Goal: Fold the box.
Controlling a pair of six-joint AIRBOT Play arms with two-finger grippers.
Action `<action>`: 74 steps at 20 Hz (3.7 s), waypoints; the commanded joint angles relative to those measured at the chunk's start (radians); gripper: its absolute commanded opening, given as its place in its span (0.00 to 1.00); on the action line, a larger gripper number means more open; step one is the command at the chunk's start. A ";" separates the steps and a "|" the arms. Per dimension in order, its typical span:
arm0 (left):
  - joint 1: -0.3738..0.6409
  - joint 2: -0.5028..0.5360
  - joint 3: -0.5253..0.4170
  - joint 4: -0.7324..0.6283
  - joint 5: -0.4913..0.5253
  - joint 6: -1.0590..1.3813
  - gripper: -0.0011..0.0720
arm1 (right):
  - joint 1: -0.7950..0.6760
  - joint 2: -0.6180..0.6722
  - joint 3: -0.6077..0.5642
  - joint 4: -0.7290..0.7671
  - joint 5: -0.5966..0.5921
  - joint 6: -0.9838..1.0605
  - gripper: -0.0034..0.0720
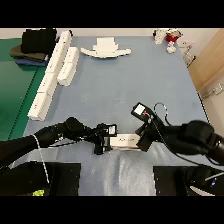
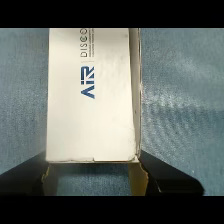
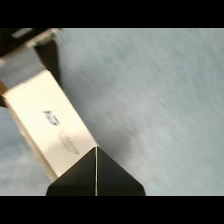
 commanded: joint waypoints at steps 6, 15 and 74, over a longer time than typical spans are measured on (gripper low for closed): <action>0.000 0.000 0.000 0.000 0.000 0.000 0.58 | -0.500 -0.333 0.406 0.070 -0.428 -0.332 0.05; 0.000 0.000 0.000 0.000 0.000 0.000 0.58 | -0.651 -0.652 0.573 0.148 -0.477 -0.377 0.05; 0.810 -0.366 0.517 0.385 0.350 -0.978 0.58 | -0.651 -0.657 0.573 0.146 -0.479 -0.377 0.05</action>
